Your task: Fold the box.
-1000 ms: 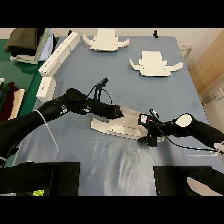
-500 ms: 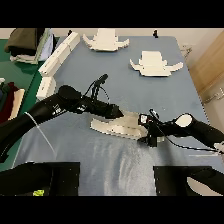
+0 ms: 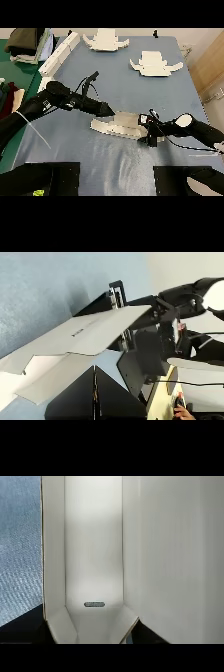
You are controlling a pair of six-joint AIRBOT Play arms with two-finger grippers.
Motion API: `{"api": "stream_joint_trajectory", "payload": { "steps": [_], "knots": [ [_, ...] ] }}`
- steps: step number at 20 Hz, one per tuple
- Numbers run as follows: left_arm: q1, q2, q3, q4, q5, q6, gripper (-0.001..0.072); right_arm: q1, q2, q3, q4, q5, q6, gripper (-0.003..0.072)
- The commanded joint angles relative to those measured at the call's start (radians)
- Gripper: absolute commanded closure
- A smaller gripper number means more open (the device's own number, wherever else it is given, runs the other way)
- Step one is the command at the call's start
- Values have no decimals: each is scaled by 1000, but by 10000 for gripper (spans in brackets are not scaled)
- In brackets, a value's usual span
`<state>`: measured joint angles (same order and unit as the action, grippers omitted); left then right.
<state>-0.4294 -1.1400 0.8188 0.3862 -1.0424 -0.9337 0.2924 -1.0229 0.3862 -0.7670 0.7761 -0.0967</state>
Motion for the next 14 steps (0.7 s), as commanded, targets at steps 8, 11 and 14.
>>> {"api": "stream_joint_trajectory", "payload": {
  "steps": [8,11,14],
  "knots": [
    [32,44,0,34,-59,-2,695,2,0,5,163,5,-282,179],
    [32,44,0,35,-92,-10,696,2,0,5,154,42,-297,178],
    [32,44,0,40,-129,-23,696,2,0,5,87,83,-296,179]
  ]
}}
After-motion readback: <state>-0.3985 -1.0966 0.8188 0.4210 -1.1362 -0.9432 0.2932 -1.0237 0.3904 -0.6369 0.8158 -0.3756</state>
